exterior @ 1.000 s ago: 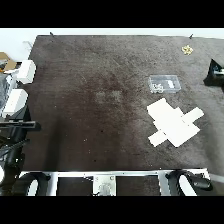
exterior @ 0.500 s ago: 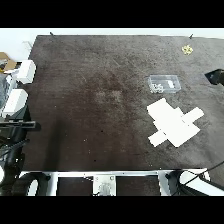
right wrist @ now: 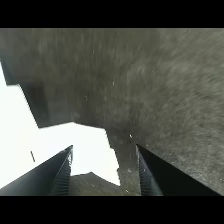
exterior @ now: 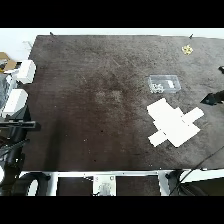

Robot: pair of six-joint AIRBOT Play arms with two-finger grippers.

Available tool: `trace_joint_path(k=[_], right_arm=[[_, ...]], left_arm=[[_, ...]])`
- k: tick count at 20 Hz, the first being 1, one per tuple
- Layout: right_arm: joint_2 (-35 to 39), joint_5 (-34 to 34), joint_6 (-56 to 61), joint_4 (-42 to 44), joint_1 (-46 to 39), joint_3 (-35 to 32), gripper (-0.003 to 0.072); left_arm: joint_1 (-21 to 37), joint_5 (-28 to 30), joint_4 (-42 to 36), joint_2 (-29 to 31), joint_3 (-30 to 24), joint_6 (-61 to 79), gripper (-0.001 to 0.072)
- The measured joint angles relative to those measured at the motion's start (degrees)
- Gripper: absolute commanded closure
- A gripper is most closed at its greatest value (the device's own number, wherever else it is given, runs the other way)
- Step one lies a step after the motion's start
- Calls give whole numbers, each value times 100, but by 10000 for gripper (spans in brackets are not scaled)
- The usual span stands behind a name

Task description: Fold the box and place the chain.

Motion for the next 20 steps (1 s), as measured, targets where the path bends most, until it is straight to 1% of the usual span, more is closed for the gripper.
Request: trace_joint_path(k=[3,6,7,8,12,14,20], right_arm=[[-435,310,-348,-236,-2,66,248],[-772,647,-564,-286,-2,87,249],[-863,765,-603,-258,-7,90,265],[-942,881,-638,-221,-9,90,400],[-1228,1432,-796,101,-9,28,413],[-1331,1598,-835,208,-4,-68,684],[-1314,2203,-861,479,-11,-216,687]], left_arm=[[0,0,2,0,0,0,696],[0,0,0,0,0,0,696],[0,0,2,0,0,0,696],[0,0,2,0,0,0,696],[0,0,2,0,0,0,696],[0,0,2,0,0,0,696],[0,0,0,-2,0,0,696]])
